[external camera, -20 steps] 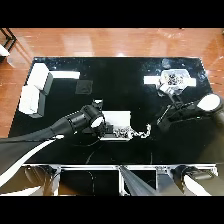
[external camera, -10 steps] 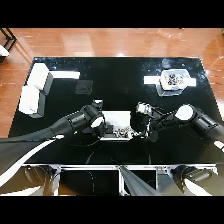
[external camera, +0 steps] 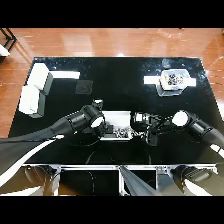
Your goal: Fold the box and place the chain.
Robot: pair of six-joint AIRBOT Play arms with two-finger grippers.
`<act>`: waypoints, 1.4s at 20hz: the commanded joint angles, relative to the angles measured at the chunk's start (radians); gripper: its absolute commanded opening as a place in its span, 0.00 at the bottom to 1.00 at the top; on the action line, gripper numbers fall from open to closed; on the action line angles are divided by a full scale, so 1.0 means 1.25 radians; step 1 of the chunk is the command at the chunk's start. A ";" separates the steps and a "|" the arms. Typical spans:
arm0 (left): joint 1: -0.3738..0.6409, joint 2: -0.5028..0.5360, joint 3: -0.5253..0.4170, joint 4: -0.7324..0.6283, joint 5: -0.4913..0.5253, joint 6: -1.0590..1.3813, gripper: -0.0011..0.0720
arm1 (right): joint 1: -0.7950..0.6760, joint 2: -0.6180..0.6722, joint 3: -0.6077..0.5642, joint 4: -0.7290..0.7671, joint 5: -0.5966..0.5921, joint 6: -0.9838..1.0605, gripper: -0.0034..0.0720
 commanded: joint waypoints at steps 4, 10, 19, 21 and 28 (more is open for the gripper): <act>0.000 0.000 0.000 0.000 -0.001 0.000 0.05 | 0.038 -0.001 -0.014 0.001 -0.078 -0.027 0.76; 0.000 0.000 0.000 0.000 -0.001 0.000 0.05 | 0.041 -0.008 -0.018 0.000 -0.106 -0.028 0.76; 0.000 0.000 0.000 0.001 0.000 0.000 0.05 | 0.052 -0.016 -0.019 0.001 -0.138 -0.028 0.76; 0.000 0.000 0.000 0.001 -0.001 0.000 0.05 | 0.064 -0.020 -0.021 0.000 -0.138 -0.028 0.76; 0.000 0.000 0.000 0.003 -0.001 0.000 0.05 | 0.076 -0.020 -0.022 -0.003 -0.141 -0.027 0.07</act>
